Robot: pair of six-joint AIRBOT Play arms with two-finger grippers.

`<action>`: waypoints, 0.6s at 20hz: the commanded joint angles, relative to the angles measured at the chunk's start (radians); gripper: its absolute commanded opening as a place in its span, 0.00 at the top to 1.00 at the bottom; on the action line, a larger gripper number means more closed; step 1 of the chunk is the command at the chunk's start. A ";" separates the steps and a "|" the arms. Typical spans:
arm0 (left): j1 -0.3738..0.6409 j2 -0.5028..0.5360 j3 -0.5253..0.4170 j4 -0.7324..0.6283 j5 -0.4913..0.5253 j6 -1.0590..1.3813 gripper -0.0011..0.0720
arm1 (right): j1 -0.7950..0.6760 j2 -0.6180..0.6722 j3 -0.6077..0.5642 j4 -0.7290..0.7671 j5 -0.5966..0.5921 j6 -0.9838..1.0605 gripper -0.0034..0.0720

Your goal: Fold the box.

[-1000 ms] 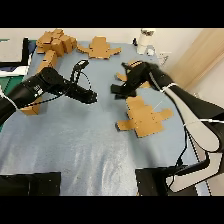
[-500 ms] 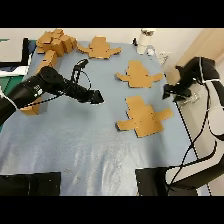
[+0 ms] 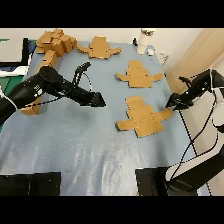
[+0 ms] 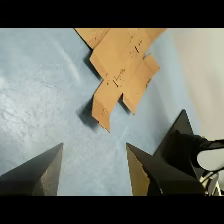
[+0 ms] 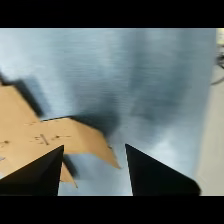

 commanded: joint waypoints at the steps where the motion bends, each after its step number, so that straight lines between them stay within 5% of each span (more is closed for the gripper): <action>1: 0.001 0.000 0.001 -0.003 -0.089 0.007 0.17 | -0.011 -0.032 -0.012 0.074 -0.061 -0.072 0.17; 5: 0.001 0.000 0.001 -0.003 -0.127 0.008 0.17 | -0.011 -0.031 -0.068 0.086 -0.111 -0.072 0.22; 7: 0.001 0.000 0.001 -0.003 -0.135 0.008 0.17 | -0.010 -0.032 -0.098 0.090 -0.111 -0.072 0.49; 9: 0.002 0.000 0.001 -0.003 -0.151 0.009 0.17 | -0.007 -0.032 -0.108 0.112 -0.116 -0.072 0.54; 10: 0.002 0.000 0.001 -0.004 -0.167 0.012 0.17 | -0.003 -0.031 -0.108 0.128 -0.124 -0.072 0.81; 11: 0.002 0.000 0.001 -0.004 -0.181 0.015 0.17 | 0.004 -0.031 -0.108 0.161 -0.138 -0.072 0.95; 12: 0.003 0.000 0.001 -0.003 -0.188 0.026 0.17 | 0.011 -0.031 -0.108 0.210 -0.141 -0.072 0.95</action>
